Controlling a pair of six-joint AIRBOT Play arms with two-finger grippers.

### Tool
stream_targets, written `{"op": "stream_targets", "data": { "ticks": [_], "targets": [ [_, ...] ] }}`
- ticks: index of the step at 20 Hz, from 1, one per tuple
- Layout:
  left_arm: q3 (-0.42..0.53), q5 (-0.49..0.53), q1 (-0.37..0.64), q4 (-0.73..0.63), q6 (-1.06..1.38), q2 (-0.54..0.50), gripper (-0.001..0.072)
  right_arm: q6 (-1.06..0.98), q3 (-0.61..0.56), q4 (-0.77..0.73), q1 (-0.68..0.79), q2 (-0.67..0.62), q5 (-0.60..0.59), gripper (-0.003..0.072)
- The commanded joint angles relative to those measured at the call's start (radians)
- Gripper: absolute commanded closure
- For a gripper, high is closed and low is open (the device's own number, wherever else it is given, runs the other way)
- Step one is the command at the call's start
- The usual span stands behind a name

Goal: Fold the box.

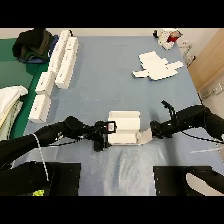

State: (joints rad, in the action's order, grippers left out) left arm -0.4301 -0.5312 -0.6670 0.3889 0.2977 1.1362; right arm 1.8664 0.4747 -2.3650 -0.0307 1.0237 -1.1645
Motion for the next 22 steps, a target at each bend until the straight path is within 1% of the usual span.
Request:
{"op": "stream_targets", "data": {
  "ticks": [1,2,3,5,6,7,9,12,13,14,16,18,22],
  "targets": [
    [-0.001,0.000,0.000,0.000,0.000,-0.001,0.0246,-0.012,0.014,-0.004,-0.009,-0.057,-0.009,0.0668],
    [-0.001,0.000,0.000,0.000,0.000,-0.001,0.0246,-0.011,0.014,-0.008,-0.009,-0.069,-0.015,0.0594],
    [-0.001,0.000,0.000,0.000,0.000,-0.001,0.0246,-0.011,0.014,-0.013,-0.009,-0.082,-0.026,0.0544],
    [-0.001,0.000,0.000,0.000,0.000,-0.001,0.0246,-0.010,0.014,-0.014,-0.017,-0.105,-0.039,0.0388],
    [-0.001,0.000,0.000,0.000,0.000,-0.001,0.0245,-0.010,0.014,-0.014,-0.030,-0.111,-0.040,0.0297],
    [-0.001,0.000,0.000,0.000,0.000,-0.001,0.0246,-0.010,0.014,-0.014,-0.053,-0.111,-0.037,0.0280],
    [-0.001,0.000,0.000,0.000,0.000,-0.001,0.0246,0.002,0.014,0.003,-0.122,-0.100,-0.001,0.0276],
    [-0.001,0.000,0.000,0.000,0.000,-0.001,0.0246,0.008,0.018,0.022,-0.246,-0.074,0.098,0.0277],
    [-0.001,0.000,0.000,0.000,0.000,-0.001,0.0246,-0.030,0.029,0.046,-0.286,-0.069,0.134,0.0278],
    [-0.001,0.000,0.000,0.000,0.000,-0.001,0.0246,-0.100,0.041,0.094,-0.321,-0.069,0.170,0.0279],
    [-0.001,0.000,0.000,0.000,0.000,-0.001,0.0246,-0.295,0.079,0.260,-0.398,-0.068,0.208,0.0280],
    [-0.001,0.000,0.000,0.000,0.000,-0.001,0.0246,-0.471,0.123,0.415,-0.486,-0.053,0.206,0.0280],
    [-0.001,0.000,0.000,0.000,0.000,-0.001,0.0246,-0.752,0.221,0.631,-0.652,0.023,0.177,0.0280]
  ]
}}
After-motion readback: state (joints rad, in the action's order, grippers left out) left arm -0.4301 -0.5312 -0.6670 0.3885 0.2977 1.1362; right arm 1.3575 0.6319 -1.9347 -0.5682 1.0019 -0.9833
